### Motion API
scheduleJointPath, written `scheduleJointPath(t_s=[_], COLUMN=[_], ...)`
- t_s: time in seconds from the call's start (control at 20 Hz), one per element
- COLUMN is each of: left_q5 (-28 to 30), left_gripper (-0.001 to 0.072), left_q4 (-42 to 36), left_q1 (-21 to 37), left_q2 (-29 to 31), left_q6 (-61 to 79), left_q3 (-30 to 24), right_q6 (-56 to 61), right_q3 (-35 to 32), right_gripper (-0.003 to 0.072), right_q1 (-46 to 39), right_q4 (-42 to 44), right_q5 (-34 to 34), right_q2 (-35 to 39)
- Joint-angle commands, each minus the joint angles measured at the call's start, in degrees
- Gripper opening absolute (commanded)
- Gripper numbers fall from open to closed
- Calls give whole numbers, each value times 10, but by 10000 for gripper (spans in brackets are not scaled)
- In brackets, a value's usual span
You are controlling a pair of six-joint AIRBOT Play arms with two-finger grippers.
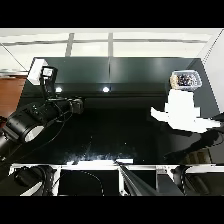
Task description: Fold the box and place the chain.
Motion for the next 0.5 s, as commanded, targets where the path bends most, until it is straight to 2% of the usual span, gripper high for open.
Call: scheduleJointPath(t_s=[0.0,0.25,0.3,0.35,0.45], left_q5=[0,0,0,0,0], left_gripper=[709,708,709,708,708], left_q4=[0,0,0,0,0], left_q1=[0,0,0,0,0], left_q2=[0,0,0,0,0], left_q6=[0,0,0,0,0], left_q3=[1,1,1,1,1], right_q6=[-47,-89,-89,-90,-99], right_q3=[14,27,27,27,27], right_gripper=[698,695,555,457,137], right_q1=[24,64,66,66,65], right_q4=[11,13,13,13,13], right_q5=[15,16,20,27,35], right_q2=[-44,-47,-47,-47,-47])
